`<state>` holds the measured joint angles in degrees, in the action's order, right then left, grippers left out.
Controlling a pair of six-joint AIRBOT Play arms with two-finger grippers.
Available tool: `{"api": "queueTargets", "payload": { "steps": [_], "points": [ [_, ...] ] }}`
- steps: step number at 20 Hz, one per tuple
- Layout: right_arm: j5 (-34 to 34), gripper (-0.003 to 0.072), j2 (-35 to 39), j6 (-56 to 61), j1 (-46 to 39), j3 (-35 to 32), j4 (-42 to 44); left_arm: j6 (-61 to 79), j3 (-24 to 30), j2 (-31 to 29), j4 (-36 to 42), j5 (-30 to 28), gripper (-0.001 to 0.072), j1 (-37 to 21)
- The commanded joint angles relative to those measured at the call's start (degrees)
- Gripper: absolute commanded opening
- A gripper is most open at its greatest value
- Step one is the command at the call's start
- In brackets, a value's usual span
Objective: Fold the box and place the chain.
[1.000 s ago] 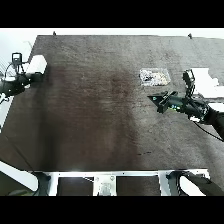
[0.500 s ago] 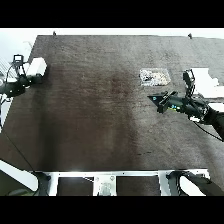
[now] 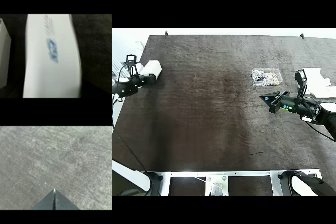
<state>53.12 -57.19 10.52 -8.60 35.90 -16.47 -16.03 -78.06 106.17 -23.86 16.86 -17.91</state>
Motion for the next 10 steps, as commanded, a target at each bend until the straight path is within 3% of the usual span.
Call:
{"api": "queueTargets", "payload": {
  "steps": [1, 3, 6, 7, 8, 9, 10],
  "points": [
    [0.0, 0.001, 0.0, 0.0, 0.1, 0.0, 0.0, 0.0, 0.0, 0.0, 0.3, 1.2, 0.0674, 0.0],
    [0.0, 0.0011, 0.0, 0.0, 0.1, 0.0, 0.0, -0.1, 0.0, 0.0, 0.3, 1.7, 0.0714, 0.0],
    [0.0, 0.0012, 0.0, 0.0, 0.1, 0.0, 0.0, -0.7, 0.0, -1.3, 0.2, 3.1, 0.072, 0.0],
    [0.0, 0.0058, 0.0, 0.0, 0.0, 0.0, 0.0, -0.7, 0.0, -2.6, 0.0, 3.9, 0.072, -0.5],
    [0.0, 0.0168, 0.0, 0.0, 0.0, 0.0, 0.0, -1.3, 0.0, -4.2, -0.3, 3.8, 0.072, -0.9],
    [0.0, 0.0232, 0.0, 0.0, 0.0, 0.0, 0.0, -1.6, 0.0, -6.0, -1.3, 4.0, 0.072, -1.5],
    [0.0, 0.0234, 0.0, 0.0, 0.0, 0.0, 0.0, -2.5, 0.0, -7.6, -2.6, 4.4, 0.072, -2.3]
  ]
}}
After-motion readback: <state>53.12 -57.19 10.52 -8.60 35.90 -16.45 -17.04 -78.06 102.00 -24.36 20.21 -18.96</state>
